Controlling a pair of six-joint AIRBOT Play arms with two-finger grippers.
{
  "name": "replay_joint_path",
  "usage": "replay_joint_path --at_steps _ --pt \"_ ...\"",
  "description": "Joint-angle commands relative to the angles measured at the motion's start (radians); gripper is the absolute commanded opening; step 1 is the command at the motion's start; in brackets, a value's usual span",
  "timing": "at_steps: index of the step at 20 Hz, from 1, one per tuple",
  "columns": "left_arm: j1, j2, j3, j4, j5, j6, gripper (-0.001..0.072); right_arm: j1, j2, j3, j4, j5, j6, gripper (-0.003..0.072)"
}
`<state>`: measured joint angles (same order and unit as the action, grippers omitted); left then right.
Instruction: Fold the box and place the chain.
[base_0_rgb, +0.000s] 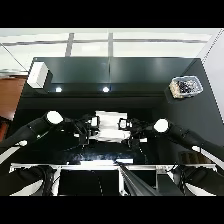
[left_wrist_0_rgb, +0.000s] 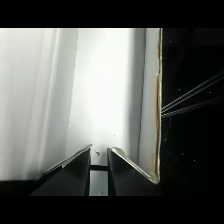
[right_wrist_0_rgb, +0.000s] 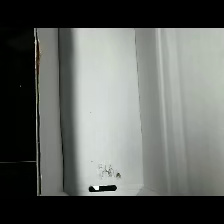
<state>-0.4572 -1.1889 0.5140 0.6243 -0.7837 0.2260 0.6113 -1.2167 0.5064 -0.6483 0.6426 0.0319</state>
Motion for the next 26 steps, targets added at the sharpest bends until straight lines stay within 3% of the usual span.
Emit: replay_joint_path --at_steps 1,5,7,8,9,10,16,17,19,22,24,26 --pt "-0.035 -0.025 0.0 -0.006 0.043 0.002 0.0145 0.0 0.0 0.0 0.001 0.0 0.001 0.0548" --pt "-0.035 -0.023 0.0 -0.005 0.039 0.002 0.0198 0.0 0.0 0.0 0.0 0.0 0.001 0.0548" --pt "-0.035 -0.023 0.0 -0.005 0.039 0.002 0.0386 0.0 0.0 0.0 0.001 0.0 0.001 0.0548" --pt "-0.035 -0.023 0.0 -0.005 0.039 0.002 0.0402 0.0 0.0 0.0 0.0 0.0 0.001 0.0548" --pt "-0.035 -0.023 0.0 -0.005 0.038 0.002 0.0395 0.0 0.0 0.0 0.0 0.0 0.001 0.0548" --pt "-0.035 -0.023 0.0 -0.004 0.035 0.002 0.0331 0.0 0.0 0.0 0.0 0.0 0.001 0.0548" --pt "-0.033 -0.019 0.0 -0.003 0.023 -0.001 0.0361 0.0 0.0 0.0 0.0 0.0 0.001 0.0548" --pt "-0.027 -0.011 0.001 0.005 0.025 -0.034 0.0311 0.0 0.0 0.0 0.0 0.0 0.001 0.0548" --pt "0.001 0.024 0.001 0.068 0.019 -0.133 0.0058 0.0 0.0 0.0 0.0 0.0 0.001 0.0548" --pt "0.105 0.131 0.0 0.185 -0.063 -0.253 0.003 0.0 0.0 0.0 0.0 0.0 0.001 0.0548" --pt "0.225 0.217 0.0 0.223 -0.111 -0.368 0.0031 0.0 0.0 0.0 0.0 0.0 0.0 0.0548" --pt "0.383 0.26 -0.003 0.272 -0.112 -0.695 0.003 0.0 0.0 0.0 0.0 -0.001 -0.006 0.0548"
